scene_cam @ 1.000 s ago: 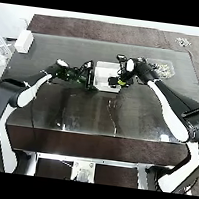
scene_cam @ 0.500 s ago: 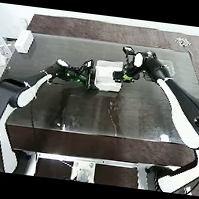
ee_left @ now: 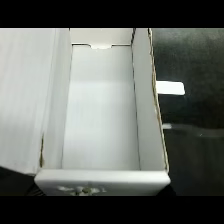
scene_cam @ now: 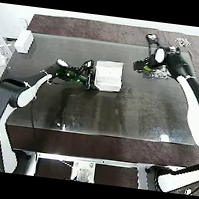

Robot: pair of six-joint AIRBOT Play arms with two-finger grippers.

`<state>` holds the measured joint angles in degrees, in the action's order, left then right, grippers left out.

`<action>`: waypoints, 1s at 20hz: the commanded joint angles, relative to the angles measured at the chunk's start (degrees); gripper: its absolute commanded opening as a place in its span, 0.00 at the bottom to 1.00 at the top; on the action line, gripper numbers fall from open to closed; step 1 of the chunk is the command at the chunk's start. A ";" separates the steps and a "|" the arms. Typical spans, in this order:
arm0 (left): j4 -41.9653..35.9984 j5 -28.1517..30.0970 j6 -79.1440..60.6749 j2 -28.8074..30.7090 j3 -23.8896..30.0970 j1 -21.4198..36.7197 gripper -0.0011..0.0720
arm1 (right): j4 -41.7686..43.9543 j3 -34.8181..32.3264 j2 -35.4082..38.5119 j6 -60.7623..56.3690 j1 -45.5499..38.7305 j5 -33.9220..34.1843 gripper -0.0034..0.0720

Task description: Fold the box and place the chain.

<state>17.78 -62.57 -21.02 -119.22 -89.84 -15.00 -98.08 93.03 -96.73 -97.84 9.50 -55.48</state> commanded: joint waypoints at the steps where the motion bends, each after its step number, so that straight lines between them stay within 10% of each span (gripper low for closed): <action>1: 0.04 0.04 -0.02 0.00 -0.02 0.04 0.68 | -0.70 -0.02 0.02 6.14 -6.58 11.21 0.53; 20: 0.04 0.15 -0.02 0.00 -0.02 0.04 0.68 | 20.13 4.87 -14.40 28.52 -16.11 12.87 0.53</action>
<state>17.80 -62.43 -21.04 -119.22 -89.86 -15.00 -79.68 97.49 -109.84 -70.78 -6.52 -40.38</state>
